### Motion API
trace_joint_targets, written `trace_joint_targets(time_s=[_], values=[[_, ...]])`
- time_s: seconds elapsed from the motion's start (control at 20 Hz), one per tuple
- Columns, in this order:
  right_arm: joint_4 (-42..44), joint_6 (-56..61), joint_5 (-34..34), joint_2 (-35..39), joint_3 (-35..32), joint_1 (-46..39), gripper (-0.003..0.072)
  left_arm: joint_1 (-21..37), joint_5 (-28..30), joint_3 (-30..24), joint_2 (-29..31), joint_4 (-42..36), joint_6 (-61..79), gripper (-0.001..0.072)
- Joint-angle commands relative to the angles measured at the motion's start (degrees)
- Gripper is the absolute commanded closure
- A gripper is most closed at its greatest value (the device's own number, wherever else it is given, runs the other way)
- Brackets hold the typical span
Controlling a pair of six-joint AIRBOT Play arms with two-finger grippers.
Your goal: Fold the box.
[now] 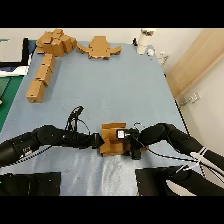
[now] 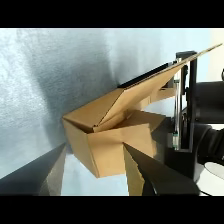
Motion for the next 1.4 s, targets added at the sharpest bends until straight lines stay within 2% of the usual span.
trace_joint_targets(time_s=[0.0,0.1,0.2,0.3,0.45,0.65,1.0,1.35], values=[[0.0,0.0,0.0,0.0,0.0,0.0,0.0130,-1.3,-1.7,3.5,-2.7,1.5,-3.2,0.0162],[0.0,0.0,0.0,0.0,0.0,0.0,0.0130,-3.8,-5.1,7.0,-5.3,9.5,-10.0,0.0169],[0.0,0.0,0.0,0.0,0.0,0.0,0.0130,-6.8,-10.3,11.0,-7.7,23.0,-23.1,0.0169],[0.0,0.0,0.0,0.0,0.0,0.0,0.0129,-9.4,-13.6,14.6,-8.8,32.4,-34.4,0.0169],[0.0,0.0,0.0,0.0,0.0,0.0,0.0130,-13.1,-17.2,19.4,-11.0,41.3,-45.6,0.0170],[0.0,0.0,0.0,0.0,0.0,0.0,0.0130,-16.5,-23.9,25.3,-16.0,49.1,-52.1,0.0170],[0.0,0.0,0.0,0.0,0.0,0.0,0.0130,-19.8,-29.1,30.8,-22.0,50.0,-55.9,0.0170],[0.0,0.0,0.0,0.0,0.0,0.0,0.0130,-20.3,-33.0,36.8,-28.1,50.7,-56.6,0.0170]])
